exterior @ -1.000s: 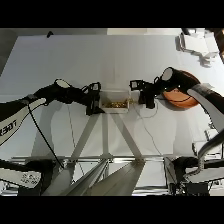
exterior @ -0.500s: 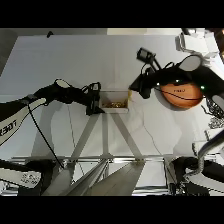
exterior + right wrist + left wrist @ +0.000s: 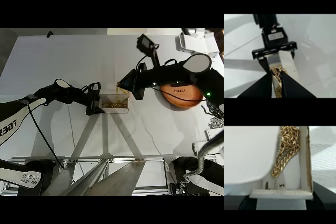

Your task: Fold the box and place the chain.

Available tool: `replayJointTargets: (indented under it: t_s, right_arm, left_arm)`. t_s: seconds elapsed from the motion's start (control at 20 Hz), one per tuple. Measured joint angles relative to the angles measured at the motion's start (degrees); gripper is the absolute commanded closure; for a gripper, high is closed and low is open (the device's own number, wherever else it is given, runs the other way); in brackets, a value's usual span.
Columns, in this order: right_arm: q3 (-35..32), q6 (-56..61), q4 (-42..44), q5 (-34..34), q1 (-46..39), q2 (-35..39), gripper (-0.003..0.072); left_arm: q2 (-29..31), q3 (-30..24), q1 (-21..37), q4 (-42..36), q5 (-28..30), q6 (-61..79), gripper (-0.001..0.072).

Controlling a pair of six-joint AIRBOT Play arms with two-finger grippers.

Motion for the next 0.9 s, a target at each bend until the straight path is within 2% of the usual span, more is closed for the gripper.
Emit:
replayJointTargets:
  t_s: [0.3, 0.55, 0.75, 0.9]
  right_arm:
    - [-0.02, 7.23, -6.62, -1.57, 2.47, -0.28, 0.0681]
    - [0.00, 20.13, -23.26, -4.63, 2.82, -0.15, 0.0681]
    - [0.00, 27.39, -33.46, -0.74, 2.89, -0.07, 0.0681]
    - [0.00, 29.44, -36.61, 2.60, 2.91, -0.07, 0.0681]
  left_arm:
    - [0.00, 0.00, 0.00, -0.02, 0.00, 0.00, 0.0523]
    - [0.00, 0.00, 0.00, 0.00, 0.00, -0.02, 0.0523]
    - [0.00, 0.00, 0.00, 0.00, 0.00, 0.00, 0.0523]
    - [0.00, 0.00, 0.00, -0.02, 0.02, -0.02, 0.0523]
